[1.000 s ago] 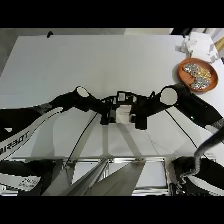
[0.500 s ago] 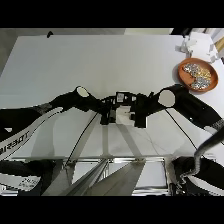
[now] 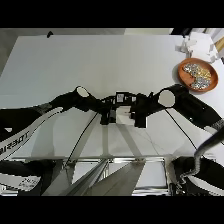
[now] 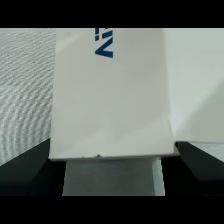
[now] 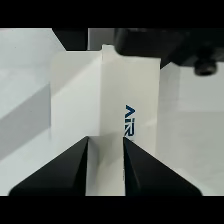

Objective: Fold the box and place the chain.

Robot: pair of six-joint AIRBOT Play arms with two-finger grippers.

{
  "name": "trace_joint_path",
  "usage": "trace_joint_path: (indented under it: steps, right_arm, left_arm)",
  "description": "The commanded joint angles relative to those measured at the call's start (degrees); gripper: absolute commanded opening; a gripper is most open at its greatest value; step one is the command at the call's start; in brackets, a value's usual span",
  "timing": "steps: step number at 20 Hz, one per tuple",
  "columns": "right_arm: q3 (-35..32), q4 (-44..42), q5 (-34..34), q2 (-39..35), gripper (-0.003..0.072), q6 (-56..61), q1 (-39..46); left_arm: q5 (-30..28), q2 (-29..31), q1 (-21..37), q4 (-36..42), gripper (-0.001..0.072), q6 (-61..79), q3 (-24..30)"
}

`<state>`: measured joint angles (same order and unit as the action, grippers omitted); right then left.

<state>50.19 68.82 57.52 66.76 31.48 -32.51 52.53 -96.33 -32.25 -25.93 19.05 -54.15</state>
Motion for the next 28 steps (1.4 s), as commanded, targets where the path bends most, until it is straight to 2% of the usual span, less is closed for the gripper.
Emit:
trace_joint_path:
  steps: [1,4,6,22,28]
  right_arm:
    - [0.0,0.6,-0.4,0.0,0.0144,0.0,0.0]
    - [0.0,1.2,-1.4,0.0,0.0125,0.2,0.0]
    - [0.0,1.7,-1.7,0.0,0.0045,0.2,0.0]
    - [0.0,1.9,-1.7,-1.0,0.0036,0.2,0.0]
    - [0.0,1.9,-4.5,-1.0,0.0036,1.7,0.0]
  left_arm:
    - [0.0,0.0,0.0,0.0,0.0206,0.0,0.0]
    - [0.0,0.0,0.0,0.0,0.0206,0.0,0.0]
    - [0.0,0.0,0.0,0.0,0.0206,0.0,0.0]
    - [0.0,0.0,0.0,0.0,0.0206,0.0,0.0]
    - [0.0,0.0,0.0,0.0,0.0206,0.0,0.0]
